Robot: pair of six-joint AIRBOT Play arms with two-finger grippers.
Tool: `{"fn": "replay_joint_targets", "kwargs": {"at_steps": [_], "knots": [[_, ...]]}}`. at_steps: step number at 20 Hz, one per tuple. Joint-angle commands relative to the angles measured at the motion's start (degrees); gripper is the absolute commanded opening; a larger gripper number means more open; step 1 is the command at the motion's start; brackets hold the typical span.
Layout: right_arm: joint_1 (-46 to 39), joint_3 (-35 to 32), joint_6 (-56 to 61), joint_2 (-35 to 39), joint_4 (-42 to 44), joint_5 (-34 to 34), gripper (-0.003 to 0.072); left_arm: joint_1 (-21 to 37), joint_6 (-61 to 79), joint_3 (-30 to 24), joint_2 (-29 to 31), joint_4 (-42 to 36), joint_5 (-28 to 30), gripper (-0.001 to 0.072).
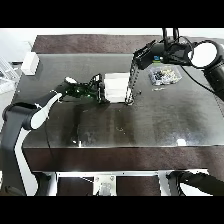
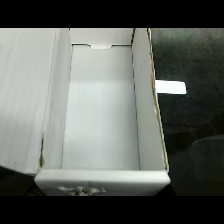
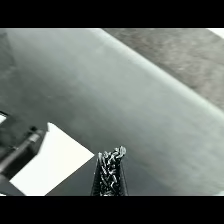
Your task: Fold the box and place the chain.
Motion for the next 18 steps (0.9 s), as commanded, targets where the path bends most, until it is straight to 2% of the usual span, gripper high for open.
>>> {"fn": "replay_joint_targets", "kwargs": {"at_steps": [1, 4, 7, 11, 14, 18], "knots": [[-1.5, 2.0, 1.7, 1.7, -8.5, 3.6, 0.0005, 0.0, 0.0, 0.0, 0.0, 0.0, 0.0, 0.0484], [-6.4, 4.7, 4.2, 2.4, -11.9, 3.5, 0.0005, 0.0, 0.0, 0.0, 0.0, 0.0, 0.0, 0.0484], [-10.2, 7.6, 4.4, 2.4, -12.1, -0.5, 0.0005, 0.0, 0.0, 0.0, 0.0, 0.0, 0.0, 0.0484], [-9.7, 8.6, 4.4, 1.7, -9.8, -1.4, 0.0003, 0.0, 0.0, 0.0, 0.0, 0.0, 0.0, 0.0484], [-6.8, 6.6, 4.4, -0.3, -6.5, 2.4, 0.0003, 0.0, 0.0, 0.0, 0.0, 0.0, 0.0, 0.0484], [-1.9, 0.3, 4.4, -4.9, -5.3, 1.9, 0.0003, 0.0, 0.0, 0.0, 0.0, 0.0, 0.0, 0.0484]]}}
